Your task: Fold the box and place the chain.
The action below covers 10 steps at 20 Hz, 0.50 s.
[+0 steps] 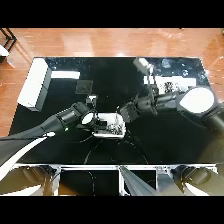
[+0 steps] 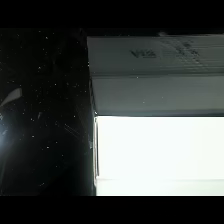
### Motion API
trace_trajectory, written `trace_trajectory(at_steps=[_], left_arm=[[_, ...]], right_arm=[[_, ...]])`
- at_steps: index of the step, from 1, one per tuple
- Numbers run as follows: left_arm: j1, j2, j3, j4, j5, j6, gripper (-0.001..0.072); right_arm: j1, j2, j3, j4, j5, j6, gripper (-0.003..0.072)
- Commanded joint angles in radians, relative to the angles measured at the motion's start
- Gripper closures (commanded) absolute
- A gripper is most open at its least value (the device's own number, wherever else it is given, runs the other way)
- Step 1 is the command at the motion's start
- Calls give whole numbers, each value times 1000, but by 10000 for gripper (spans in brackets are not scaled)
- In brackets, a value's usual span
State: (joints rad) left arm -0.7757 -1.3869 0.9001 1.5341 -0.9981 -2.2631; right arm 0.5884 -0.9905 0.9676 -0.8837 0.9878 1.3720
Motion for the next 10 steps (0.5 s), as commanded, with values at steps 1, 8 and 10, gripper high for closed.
trace_trajectory(at_steps=[1,8,10], left_arm=[[0,0,1,0,3,0,683],[0,0,1,-2,-1,0,683],[0,0,1,-2,-1,0,683]], right_arm=[[1,-1,-100,75,-33,-27,660],[-90,11,-95,77,23,-46,80],[-195,37,-95,66,83,-93,80]])
